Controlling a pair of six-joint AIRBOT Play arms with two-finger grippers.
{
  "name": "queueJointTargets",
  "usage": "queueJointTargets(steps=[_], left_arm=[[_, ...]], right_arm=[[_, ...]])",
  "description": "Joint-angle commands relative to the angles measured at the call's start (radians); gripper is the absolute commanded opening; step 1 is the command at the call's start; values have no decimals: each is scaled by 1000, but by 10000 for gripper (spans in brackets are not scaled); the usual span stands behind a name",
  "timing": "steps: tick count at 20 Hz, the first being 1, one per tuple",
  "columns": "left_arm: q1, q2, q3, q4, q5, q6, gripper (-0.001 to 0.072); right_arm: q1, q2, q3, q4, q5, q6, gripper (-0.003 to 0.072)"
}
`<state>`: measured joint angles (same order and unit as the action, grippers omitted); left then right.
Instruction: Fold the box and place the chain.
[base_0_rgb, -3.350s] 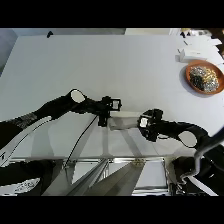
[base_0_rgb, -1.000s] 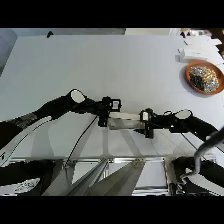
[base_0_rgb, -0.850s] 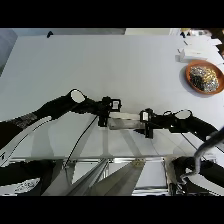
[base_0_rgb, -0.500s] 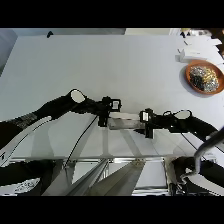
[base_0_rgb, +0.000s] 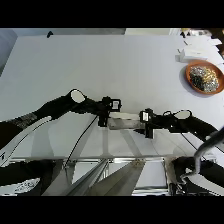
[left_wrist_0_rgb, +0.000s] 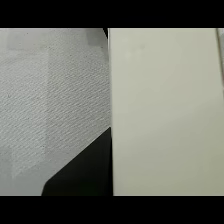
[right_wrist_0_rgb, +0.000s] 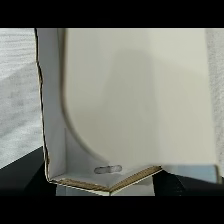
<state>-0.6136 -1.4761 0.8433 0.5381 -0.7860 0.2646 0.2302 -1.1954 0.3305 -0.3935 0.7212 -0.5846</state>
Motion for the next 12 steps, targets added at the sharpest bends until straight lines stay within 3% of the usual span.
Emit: queueJointTargets(steps=[1, 6, 7, 9, 10, 12], left_arm=[[1, 0, 0, -1, 0, 0, 11], [1, 1, 0, -6, -3, 0, 15], [1, 3, 0, -6, -5, 0, 54], [5, 16, 0, 3, -11, -5, 442], [8, 31, 0, 18, -11, -34, 542], [21, 74, 0, 92, -22, -140, 562]], right_arm=[[-1, 0, 1, 0, 0, 0, 317], [-1, 0, 1, 0, 0, 0, 317], [-1, 0, 1, 0, 0, 0, 317], [-1, 0, 1, 0, 0, 0, 317], [-1, 0, 1, 0, 0, 0, 317], [-1, 0, 1, 0, 0, 0, 317]])
